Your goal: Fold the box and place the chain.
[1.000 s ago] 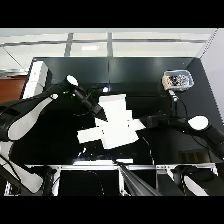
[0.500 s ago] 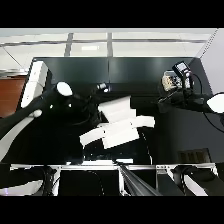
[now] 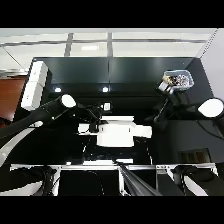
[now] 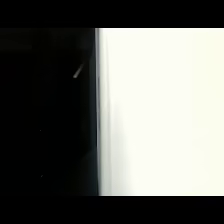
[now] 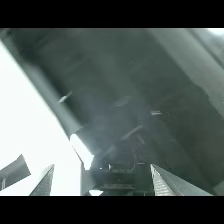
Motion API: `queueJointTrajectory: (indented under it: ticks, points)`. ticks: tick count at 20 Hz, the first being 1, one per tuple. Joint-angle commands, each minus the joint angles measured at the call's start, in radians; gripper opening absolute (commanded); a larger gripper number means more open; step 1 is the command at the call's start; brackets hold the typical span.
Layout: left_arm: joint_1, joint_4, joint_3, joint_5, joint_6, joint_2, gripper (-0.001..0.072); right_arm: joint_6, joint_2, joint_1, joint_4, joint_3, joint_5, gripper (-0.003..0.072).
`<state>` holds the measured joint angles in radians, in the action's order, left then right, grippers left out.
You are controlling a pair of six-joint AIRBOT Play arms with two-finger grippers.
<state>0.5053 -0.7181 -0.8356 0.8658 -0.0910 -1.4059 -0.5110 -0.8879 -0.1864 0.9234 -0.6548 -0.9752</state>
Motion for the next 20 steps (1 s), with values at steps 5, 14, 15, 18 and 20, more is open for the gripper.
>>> queueJointTrajectory:
  ticks: [5, 14, 15, 18, 20]
  points:
    - [0.003, 0.005, -0.007, -0.019, -0.032, -0.038, 0.0026, 0.265, -0.002, -0.23, -0.014, 0.187, 0.154, 0.0709]
    - [0.003, 0.005, -0.007, -0.019, -0.032, -0.038, 0.0026, 0.266, -0.024, -0.399, -0.014, 0.283, 0.364, 0.0709]
    - [0.003, 0.005, -0.007, -0.019, -0.032, -0.038, 0.0026, 0.266, -0.036, -0.417, -0.015, 0.283, 0.393, 0.0709]
    - [0.003, 0.005, -0.007, -0.02, -0.032, -0.039, 0.0026, 0.266, -0.067, -0.469, -0.037, 0.283, 0.466, 0.0709]
    - [0.003, 0.005, -0.007, -0.02, -0.032, -0.039, 0.0026, 0.266, -0.077, -0.496, -0.037, 0.283, 0.471, 0.0709]
